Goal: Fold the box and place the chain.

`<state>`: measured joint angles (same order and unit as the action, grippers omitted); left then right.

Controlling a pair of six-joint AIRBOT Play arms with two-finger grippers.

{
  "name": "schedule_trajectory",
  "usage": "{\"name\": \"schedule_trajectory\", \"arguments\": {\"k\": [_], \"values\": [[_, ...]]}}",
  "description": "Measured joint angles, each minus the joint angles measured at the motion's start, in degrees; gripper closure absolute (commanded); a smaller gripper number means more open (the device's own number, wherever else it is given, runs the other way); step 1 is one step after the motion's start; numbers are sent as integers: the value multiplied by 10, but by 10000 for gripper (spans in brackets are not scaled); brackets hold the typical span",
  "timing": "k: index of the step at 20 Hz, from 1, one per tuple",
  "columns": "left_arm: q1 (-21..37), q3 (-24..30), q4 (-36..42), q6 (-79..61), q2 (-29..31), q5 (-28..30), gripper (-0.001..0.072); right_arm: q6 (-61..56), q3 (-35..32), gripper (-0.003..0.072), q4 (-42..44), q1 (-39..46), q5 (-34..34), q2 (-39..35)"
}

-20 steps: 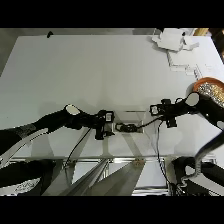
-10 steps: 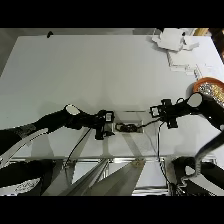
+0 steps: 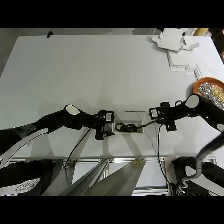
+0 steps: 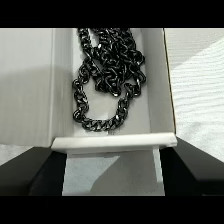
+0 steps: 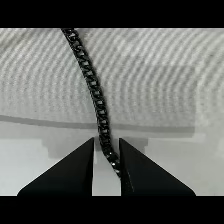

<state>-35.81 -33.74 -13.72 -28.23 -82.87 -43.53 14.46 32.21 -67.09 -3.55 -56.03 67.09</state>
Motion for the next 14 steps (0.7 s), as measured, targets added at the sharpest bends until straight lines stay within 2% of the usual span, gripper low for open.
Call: {"name": "schedule_trajectory", "arguments": {"k": [4, 8, 11, 14], "values": [[0, 0, 0, 0, 0, 0, 437, -8, 0, 669, 0, 0, -12, -12], [0, 0, 0, 0, 0, 0, 437, -42, 0, 669, 16, 0, -41, -93], [0, 0, 0, 0, 0, 0, 437, -56, -1, 669, 77, 0, -69, -169], [0, 0, 0, 0, 0, 0, 437, -59, -1, 669, 194, -15, -94, -222]]}}
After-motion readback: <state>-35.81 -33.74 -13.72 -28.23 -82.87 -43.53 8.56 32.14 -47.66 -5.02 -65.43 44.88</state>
